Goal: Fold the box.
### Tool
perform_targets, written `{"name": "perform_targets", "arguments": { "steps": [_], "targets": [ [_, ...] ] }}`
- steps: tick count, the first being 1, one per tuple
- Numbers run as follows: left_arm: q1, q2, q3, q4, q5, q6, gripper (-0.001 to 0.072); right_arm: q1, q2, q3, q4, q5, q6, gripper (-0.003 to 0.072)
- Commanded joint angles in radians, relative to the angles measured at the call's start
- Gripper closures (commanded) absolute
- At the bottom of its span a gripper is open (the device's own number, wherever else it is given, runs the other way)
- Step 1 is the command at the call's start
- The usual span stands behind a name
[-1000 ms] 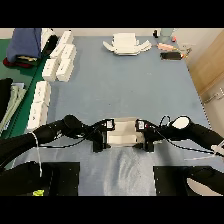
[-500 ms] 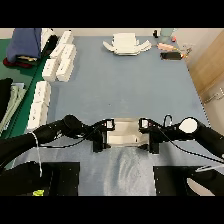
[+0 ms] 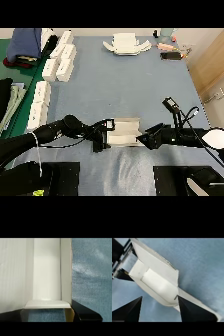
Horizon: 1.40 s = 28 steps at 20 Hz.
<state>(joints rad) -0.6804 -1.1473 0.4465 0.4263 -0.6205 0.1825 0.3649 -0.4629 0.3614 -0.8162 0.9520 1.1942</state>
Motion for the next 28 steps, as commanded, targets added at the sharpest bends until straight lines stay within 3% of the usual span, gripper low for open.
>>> {"name": "perform_targets", "arguments": {
  "steps": [1,2,3,6,7,8,12,18,23,28],
  "targets": [
    [0.001,0.0,0.0,0.0,0.0,0.0,0.0241,0.033,0.025,0.001,0.087,0.04,0.381,0.0039],
    [0.001,0.0,0.0,0.0,0.0,0.0,0.0241,0.043,0.011,0.0,0.095,0.042,0.387,0.0249],
    [0.001,0.0,0.0,0.0,0.0,0.0,0.0241,0.055,-0.01,0.001,0.127,0.041,0.387,0.0342],
    [0.001,0.0,0.0,0.0,0.0,0.0,0.0242,0.078,-0.085,0.001,0.193,-0.018,0.375,0.0347],
    [0.001,0.0,0.0,0.0,0.0,0.0,0.0241,0.079,-0.119,0.001,0.199,-0.059,0.359,0.041],
    [0.001,0.0,0.0,0.0,0.0,0.0,0.0242,0.079,-0.158,0.005,0.218,-0.099,0.311,0.0523],
    [0.001,0.0,0.0,0.0,0.0,0.0,0.0241,0.079,-0.403,0.149,0.291,-0.131,0.1,0.0531],
    [0.001,0.0,0.0,0.0,0.0,0.0,0.0242,0.079,-0.722,0.361,0.241,-0.144,0.034,0.0531],
    [0.001,0.0,0.0,0.0,0.0,0.0,0.0242,0.08,-0.857,0.37,0.205,-0.127,0.005,0.0531],
    [0.001,0.0,0.0,0.0,0.0,0.0,0.0241,0.08,-0.878,0.37,0.202,-0.122,-0.036,0.0531]
  ]
}}
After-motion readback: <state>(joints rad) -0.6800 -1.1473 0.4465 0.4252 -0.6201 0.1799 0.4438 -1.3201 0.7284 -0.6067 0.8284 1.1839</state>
